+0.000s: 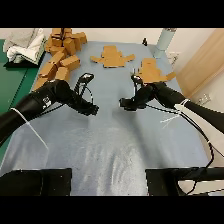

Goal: Fold the box.

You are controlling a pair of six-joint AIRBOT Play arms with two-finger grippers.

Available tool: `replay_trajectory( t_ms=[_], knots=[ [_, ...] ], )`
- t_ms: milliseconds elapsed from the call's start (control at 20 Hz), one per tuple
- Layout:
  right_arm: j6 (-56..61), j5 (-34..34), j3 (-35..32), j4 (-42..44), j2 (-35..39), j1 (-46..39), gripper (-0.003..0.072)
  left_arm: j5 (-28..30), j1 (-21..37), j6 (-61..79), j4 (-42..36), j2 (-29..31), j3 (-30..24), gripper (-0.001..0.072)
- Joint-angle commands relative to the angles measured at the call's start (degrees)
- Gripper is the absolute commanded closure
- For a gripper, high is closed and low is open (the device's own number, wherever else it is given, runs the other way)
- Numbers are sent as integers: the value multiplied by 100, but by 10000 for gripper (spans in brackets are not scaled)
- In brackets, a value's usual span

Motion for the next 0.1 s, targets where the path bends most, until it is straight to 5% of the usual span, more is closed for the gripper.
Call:
replay_trajectory(
  t_ms=[0,50],
  knots=[
    [-37,-15,15,55,-35,-11,681,42,-50,-22,-74,11,-22,696],
    [-37,-15,15,57,-35,-11,681,42,-50,-22,-74,11,-22,696]
  ],
)
